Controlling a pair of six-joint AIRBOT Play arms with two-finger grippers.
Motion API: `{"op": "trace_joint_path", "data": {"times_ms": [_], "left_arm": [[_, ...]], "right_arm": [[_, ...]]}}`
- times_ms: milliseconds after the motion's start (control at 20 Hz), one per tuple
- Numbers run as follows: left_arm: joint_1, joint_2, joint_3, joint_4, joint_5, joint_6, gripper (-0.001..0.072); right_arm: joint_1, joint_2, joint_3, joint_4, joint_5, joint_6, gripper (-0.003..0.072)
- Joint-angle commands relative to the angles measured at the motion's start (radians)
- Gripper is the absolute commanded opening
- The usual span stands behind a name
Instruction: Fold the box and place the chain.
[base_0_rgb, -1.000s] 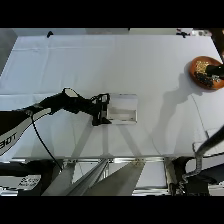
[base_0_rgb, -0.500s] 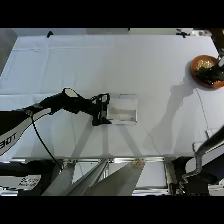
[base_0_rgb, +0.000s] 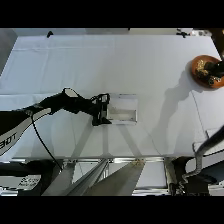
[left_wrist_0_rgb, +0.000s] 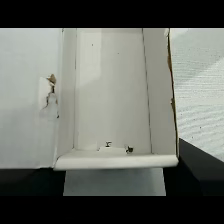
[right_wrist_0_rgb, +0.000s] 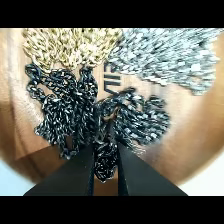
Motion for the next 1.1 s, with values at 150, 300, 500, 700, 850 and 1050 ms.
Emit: {"op": "trace_joint_path", "data": {"times_ms": [150, 300, 500, 700, 850, 1050], "left_arm": [[0.0, 0.0, 0.001, 0.0, 0.001, 0.0, 0.0344], [0.0, 0.0, 0.001, 0.0, 0.001, 0.0, 0.0344], [0.0, 0.0, 0.001, 0.0, 0.001, 0.0, 0.0344], [0.0, 0.0, 0.001, 0.0, 0.001, 0.0, 0.0344], [0.0, 0.0, 0.001, 0.0, 0.0, 0.0, 0.0344], [0.0, 0.0, 0.001, 0.0, 0.001, 0.0, 0.0344]], "right_arm": [[0.001, 0.243, 0.001, 0.143, 0.055, -0.095, 0.0011], [0.026, 0.34, 0.001, 0.219, 0.146, -0.166, 0.001], [0.118, 0.451, 0.001, 0.221, 0.254, -0.21, 0.001], [0.248, 0.566, 0.001, 0.221, 0.292, -0.21, 0.001], [0.341, 0.64, 0.001, 0.221, 0.314, -0.203, 0.001], [0.433, 0.696, 0.001, 0.222, 0.399, -0.201, 0.001]]}}
